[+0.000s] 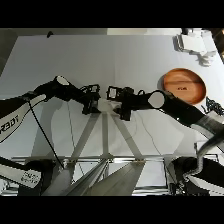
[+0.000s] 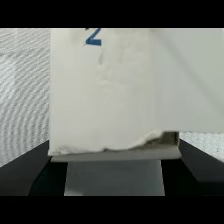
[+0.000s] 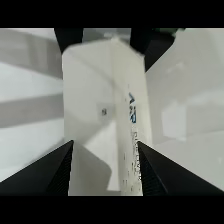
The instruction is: Fold the box and place the chain.
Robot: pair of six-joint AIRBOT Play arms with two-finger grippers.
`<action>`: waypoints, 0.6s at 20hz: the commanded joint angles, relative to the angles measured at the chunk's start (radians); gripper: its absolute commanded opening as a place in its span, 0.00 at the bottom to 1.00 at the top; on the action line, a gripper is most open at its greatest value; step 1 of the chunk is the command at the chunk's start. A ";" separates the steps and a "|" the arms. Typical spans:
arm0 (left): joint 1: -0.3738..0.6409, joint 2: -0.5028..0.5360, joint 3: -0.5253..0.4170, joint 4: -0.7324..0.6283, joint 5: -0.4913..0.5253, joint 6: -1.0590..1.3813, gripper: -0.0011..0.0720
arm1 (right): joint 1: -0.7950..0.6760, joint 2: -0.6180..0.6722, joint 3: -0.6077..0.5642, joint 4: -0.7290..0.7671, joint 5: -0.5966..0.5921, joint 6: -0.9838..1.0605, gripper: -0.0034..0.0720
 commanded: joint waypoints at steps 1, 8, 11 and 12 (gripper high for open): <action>0.000 0.000 0.000 0.000 0.000 0.000 0.21 | 0.002 -0.040 -0.004 -0.023 -0.058 -0.011 0.66; 0.000 0.000 0.000 0.000 0.000 0.000 0.21 | 0.002 -0.039 -0.004 -0.039 -0.114 -0.010 0.56; 0.000 0.000 0.000 0.000 0.000 0.000 0.21 | 0.002 -0.039 -0.004 -0.038 -0.090 -0.011 0.46; 0.000 0.000 0.000 0.000 0.000 0.000 0.21 | 0.002 -0.041 -0.005 -0.037 -0.073 -0.011 0.46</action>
